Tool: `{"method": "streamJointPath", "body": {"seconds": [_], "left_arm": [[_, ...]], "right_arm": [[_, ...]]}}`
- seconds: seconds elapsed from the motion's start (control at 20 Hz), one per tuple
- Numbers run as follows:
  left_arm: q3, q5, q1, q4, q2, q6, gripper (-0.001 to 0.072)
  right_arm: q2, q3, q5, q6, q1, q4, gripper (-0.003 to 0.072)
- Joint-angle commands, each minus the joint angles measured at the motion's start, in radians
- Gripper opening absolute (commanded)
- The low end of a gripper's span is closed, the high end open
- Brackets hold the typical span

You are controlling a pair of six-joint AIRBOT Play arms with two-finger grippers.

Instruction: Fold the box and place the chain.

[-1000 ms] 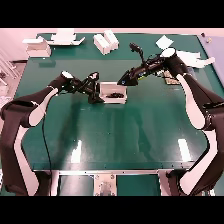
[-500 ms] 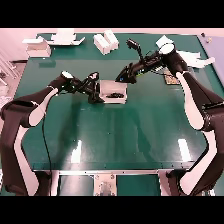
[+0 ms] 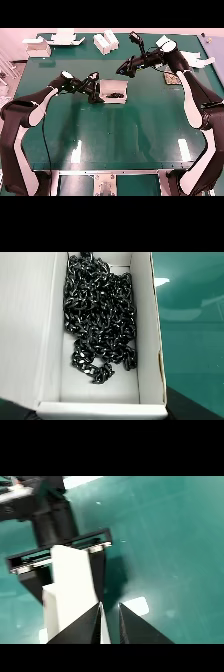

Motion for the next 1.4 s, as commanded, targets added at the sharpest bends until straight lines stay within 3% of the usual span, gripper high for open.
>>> {"method": "streamJointPath", "body": {"seconds": [0.0,0.1,0.15,0.3,0.6,1.35], "left_arm": [[0.000,0.000,0.001,0.000,0.001,0.000,0.0541],[0.000,0.000,0.001,0.000,0.001,0.000,0.0541],[0.000,0.000,0.001,0.000,0.001,0.000,0.0541],[0.000,0.000,0.001,0.000,0.001,0.000,0.0541],[0.000,0.000,0.001,0.000,0.001,0.000,0.0541],[0.000,0.000,0.001,0.000,0.001,0.000,0.0541]], "right_arm": [[-0.038,0.001,-0.012,0.002,0.001,-0.008,0.0150],[-0.056,0.001,0.031,0.015,0.003,-0.018,0.0153],[-0.060,0.001,0.055,0.033,0.003,-0.031,0.0214],[-0.060,0.001,0.139,0.053,0.003,-0.061,0.0301],[-0.050,0.001,0.228,0.063,0.024,-0.061,0.0301],[-0.049,0.001,0.211,0.051,0.062,-0.172,0.0288]]}}
